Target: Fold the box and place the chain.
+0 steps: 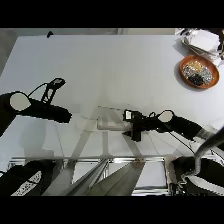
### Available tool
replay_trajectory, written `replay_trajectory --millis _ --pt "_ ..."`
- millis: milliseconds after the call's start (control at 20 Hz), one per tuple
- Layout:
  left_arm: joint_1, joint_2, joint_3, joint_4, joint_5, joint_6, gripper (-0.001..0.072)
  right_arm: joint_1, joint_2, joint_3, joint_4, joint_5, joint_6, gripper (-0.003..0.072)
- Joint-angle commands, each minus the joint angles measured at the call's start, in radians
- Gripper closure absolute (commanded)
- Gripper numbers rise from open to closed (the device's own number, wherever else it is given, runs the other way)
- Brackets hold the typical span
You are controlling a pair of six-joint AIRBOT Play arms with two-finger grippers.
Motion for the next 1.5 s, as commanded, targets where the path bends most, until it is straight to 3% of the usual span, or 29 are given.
replay_trajectory --millis 0,500,750,1050,1150,1450 --pt "0.015 -0.066 -0.033 -0.037 0.002 -0.098 0.0708 0.000 0.001 0.000 0.000 0.000 0.000 0.0393" --pt "-0.063 -0.209 -0.041 -0.088 0.088 -0.114 0.0708 0.000 0.001 0.000 0.000 0.000 0.000 0.0393" --pt "-0.132 -0.206 -0.041 -0.296 0.157 0.025 0.0707 0.000 0.001 0.000 0.000 0.000 0.000 0.0393" --pt "-0.194 -0.205 -0.041 -0.377 0.172 0.073 0.0690 0.000 0.001 0.000 0.000 0.000 0.000 0.0393" --pt "-0.210 -0.205 -0.041 -0.414 0.182 0.099 0.0618 0.000 0.001 0.000 0.000 0.000 0.000 0.0393" --pt "-0.221 -0.196 -0.041 -0.478 0.196 0.180 0.0618 0.000 0.001 0.000 0.000 0.000 0.000 0.0393"
